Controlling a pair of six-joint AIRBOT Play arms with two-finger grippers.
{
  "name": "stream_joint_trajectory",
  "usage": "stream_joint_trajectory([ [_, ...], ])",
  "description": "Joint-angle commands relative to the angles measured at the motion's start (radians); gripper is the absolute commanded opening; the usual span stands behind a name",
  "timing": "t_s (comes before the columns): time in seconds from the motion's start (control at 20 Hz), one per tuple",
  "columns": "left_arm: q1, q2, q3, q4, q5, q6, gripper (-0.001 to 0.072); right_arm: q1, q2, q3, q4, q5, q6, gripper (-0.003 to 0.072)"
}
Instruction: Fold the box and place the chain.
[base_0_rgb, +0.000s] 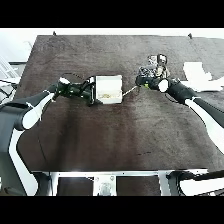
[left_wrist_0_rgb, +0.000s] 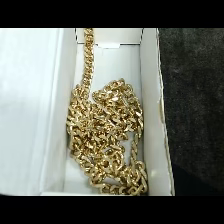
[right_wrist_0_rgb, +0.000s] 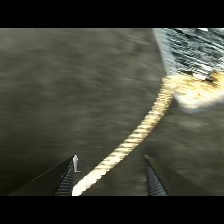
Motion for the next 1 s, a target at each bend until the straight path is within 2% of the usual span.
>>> stream_joint_trajectory([
  [0.0, 0.001, 0.000, 0.000, 0.000, 0.001, 0.000, 0.0413, -0.045, -0.092, 0.053, 0.009, 0.010, 0.001, 0.0525],
  [0.3, 0.001, 0.000, 0.000, 0.000, 0.001, 0.000, 0.0413, -0.045, -0.224, 0.179, 0.018, 0.010, 0.002, 0.0508],
  [0.5, 0.001, 0.000, 0.000, 0.000, 0.000, 0.000, 0.0413, -0.043, -0.259, 0.206, 0.062, -0.003, -0.002, 0.0366],
  [0.7, 0.001, 0.000, 0.000, -0.002, 0.001, 0.000, 0.0413, -0.037, -0.271, 0.210, 0.068, -0.018, -0.018, 0.0300],
  [0.75, 0.001, 0.000, 0.000, -0.003, 0.000, 0.000, 0.0413, -0.037, -0.271, 0.210, 0.068, -0.021, -0.036, 0.0271],
  [0.85, 0.001, 0.000, 0.000, -0.004, 0.000, 0.000, 0.0413, -0.036, -0.270, 0.210, 0.068, -0.025, -0.075, 0.0163],
  [0.9, 0.001, 0.000, 0.000, -0.004, 0.001, 0.000, 0.0414, -0.035, -0.267, 0.210, 0.071, -0.026, -0.095, 0.0006],
  [0.95, 0.001, 0.000, 0.000, -0.004, 0.000, 0.000, 0.0413, -0.034, -0.259, 0.210, 0.069, -0.024, -0.096, 0.0005],
])
